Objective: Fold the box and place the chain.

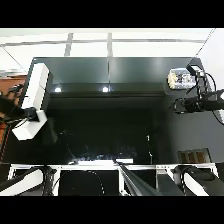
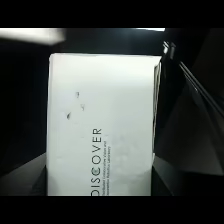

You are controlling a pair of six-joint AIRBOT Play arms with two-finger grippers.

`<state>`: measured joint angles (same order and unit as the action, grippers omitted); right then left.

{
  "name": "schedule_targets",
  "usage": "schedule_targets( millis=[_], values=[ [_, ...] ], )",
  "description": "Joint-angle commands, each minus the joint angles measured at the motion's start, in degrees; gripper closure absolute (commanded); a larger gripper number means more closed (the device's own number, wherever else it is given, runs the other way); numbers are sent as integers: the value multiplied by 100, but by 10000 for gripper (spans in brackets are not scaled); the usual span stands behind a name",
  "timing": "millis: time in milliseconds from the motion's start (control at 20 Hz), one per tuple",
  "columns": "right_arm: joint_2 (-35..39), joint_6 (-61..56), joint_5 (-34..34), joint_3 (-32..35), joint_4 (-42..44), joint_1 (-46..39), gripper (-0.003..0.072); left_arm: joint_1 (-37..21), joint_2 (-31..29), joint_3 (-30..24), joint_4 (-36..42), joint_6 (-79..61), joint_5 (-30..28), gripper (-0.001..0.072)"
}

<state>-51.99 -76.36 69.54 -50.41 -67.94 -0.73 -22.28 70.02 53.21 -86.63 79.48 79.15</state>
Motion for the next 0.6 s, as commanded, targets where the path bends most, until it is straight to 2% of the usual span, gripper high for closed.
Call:
schedule_targets(
  millis=[0,100,200,300,400,550],
  values=[
    [4,0,-44,-2,-4,2,671,-949,-243,-55,-203,-457,-37,375],
    [2,-13,-42,-2,-4,2,671,-1196,-516,-238,-118,-988,-516,374],
    [2,-118,-39,-2,0,2,671,-1392,-758,-693,-66,-1486,-839,375],
    [2,-179,-52,-2,37,2,671,-1458,-1023,-1143,284,-2535,-1300,375],
    [2,-291,-76,-2,35,2,671,-1460,-1325,-1440,800,-3178,-2079,375],
    [2,-525,-37,-2,37,2,671,-1471,-1320,-1534,1185,-3241,-2909,375]
  ],
)
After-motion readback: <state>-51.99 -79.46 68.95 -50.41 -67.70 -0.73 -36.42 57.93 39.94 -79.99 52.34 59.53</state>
